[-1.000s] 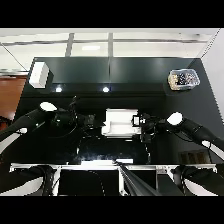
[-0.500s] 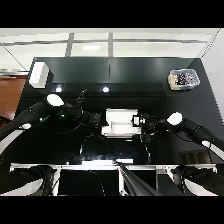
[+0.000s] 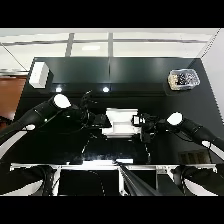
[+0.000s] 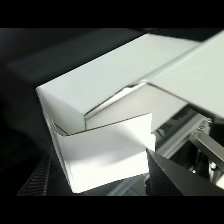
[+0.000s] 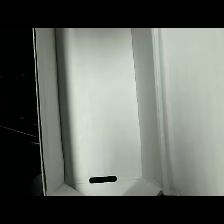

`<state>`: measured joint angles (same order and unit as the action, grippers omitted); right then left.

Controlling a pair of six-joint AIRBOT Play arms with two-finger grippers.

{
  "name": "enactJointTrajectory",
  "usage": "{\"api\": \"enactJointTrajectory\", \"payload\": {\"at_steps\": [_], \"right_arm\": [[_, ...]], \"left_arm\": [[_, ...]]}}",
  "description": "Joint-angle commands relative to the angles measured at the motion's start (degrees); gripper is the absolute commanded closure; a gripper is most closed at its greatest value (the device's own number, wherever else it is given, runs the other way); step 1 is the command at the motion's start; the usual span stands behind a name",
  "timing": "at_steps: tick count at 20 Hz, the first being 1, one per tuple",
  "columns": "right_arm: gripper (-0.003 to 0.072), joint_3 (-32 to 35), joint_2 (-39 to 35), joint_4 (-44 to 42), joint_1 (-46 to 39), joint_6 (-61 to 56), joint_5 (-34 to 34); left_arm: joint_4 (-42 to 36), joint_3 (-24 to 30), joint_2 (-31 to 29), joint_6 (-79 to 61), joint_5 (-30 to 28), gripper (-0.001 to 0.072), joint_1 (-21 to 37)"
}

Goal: Fold the box and place the chain.

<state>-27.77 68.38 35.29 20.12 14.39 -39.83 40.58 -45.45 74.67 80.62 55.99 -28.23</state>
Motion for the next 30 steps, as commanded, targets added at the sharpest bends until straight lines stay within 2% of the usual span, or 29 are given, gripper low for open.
{"api": "enactJointTrajectory", "payload": {"at_steps": [1, 11, 17, 19, 22, 27, 29, 30], "right_arm": [[0.0272, 0.0, 0.0, 0.0, 0.0, 0.0, 0.1], [0.0271, 0.0, 0.0, 0.0, 0.0, 0.0, 0.2], [0.0271, 0.0, 0.0, 0.0, 0.0, 0.0, 0.3], [0.0271, 0.0, 0.0, 0.0, 0.0, 0.0, 0.5], [0.0271, 0.0, 0.0, 0.0, 0.0, 0.0, 0.5], [0.0271, 0.0, 0.0, 0.0, 0.0, 0.0, 0.5], [0.0272, 0.0, 0.0, 0.0, 0.0, 0.0, 0.5], [0.0272, 0.0, 0.0, 0.0, 0.0, 0.0, 0.5]], "left_arm": [[2.9, -0.1, 0.0, 5.2, -5.3, 0.0032, -3.0], [6.2, -1.2, 0.0, 8.7, -9.2, 0.0032, -6.1], [15.5, -4.3, 0.0, 16.3, -7.6, 0.0032, -8.9], [17.5, -4.9, 0.1, 18.4, -7.9, 0.0093, -9.5], [20.5, -5.4, 0.2, 21.8, -7.8, 0.0094, -10.5], [20.7, -6.6, 1.6, 21.9, -7.9, 0.0109, -11.8], [21.0, -7.1, 1.8, 21.9, -7.9, 0.0165, -12.2], [21.7, -7.4, 1.8, 21.9, -7.7, 0.0165, -12.4]]}}
